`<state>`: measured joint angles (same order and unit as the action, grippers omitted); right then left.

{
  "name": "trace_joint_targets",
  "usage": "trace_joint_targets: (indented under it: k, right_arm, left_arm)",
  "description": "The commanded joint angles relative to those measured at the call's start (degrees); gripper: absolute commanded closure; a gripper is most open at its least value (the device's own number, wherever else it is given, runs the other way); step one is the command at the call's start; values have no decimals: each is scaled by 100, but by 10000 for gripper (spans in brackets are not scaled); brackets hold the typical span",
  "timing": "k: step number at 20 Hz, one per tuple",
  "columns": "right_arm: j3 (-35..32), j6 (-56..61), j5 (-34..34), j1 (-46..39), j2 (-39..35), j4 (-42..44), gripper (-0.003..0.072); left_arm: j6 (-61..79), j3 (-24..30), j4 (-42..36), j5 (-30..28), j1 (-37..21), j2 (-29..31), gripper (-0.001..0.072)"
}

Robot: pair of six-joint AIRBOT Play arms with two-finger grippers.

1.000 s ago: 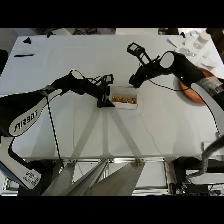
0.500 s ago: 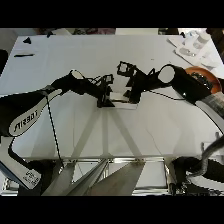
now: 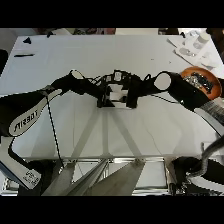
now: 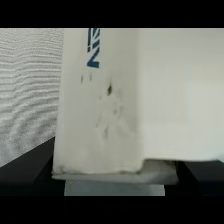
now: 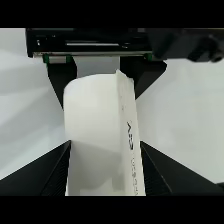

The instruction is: Fold the box and place the chain.

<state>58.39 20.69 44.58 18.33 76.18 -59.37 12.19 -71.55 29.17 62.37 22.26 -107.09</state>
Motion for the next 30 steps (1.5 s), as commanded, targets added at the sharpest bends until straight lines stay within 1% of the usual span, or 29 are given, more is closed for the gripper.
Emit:
trace_joint_targets:
  k: [1, 5, 9, 12, 13, 14, 15, 16, 21, 23, 24, 26, 27, 30]
  right_arm:
    - [-225, 55, -396, 28, -7, -372, 210]
    - [-267, 361, -990, 28, -9, -529, 211]
    - [-269, 350, -903, 28, -7, -527, 214]
    - [-271, 352, -901, 28, -7, -525, 293]
    - [-280, 352, -870, 28, -4, -522, 297]
    - [-280, 352, -752, 28, 4, -522, 369]
    - [-284, 350, -579, 28, 20, -522, 462]
    - [-308, 350, -435, 28, 42, -522, 476]
    - [-660, 345, -385, 28, 146, -527, 474]
    - [-691, 348, -385, 28, 157, -527, 465]
    - [-691, 348, -396, 28, 155, -525, 441]
    - [-691, 348, -431, 28, 155, -527, 294]
    - [-691, 345, -466, 28, 142, -529, 270]
    - [-691, 348, -562, 28, -39, -531, 270]
  left_arm:
    - [0, 0, 2, 0, -2, 2, 453]
    - [0, 0, 2, 0, -2, 2, 453]
    - [0, 0, 2, -2, -2, 2, 453]
    - [0, 2, 2, 0, -2, 2, 453]
    - [0, 0, 2, 0, -2, 4, 453]
    - [0, 0, 2, 0, -2, 2, 453]
    - [0, 0, 2, 0, -2, 2, 453]
    - [0, 0, 2, -2, -2, 4, 453]
    - [0, 2, 2, 0, -2, 2, 453]
    - [0, 0, 2, 0, -2, 4, 453]
    - [0, 0, 2, 0, -2, 4, 453]
    - [0, 0, 2, 0, -2, 2, 453]
    - [0, 0, 2, 0, -2, 2, 453]
    - [0, 2, 2, 0, -2, 4, 453]
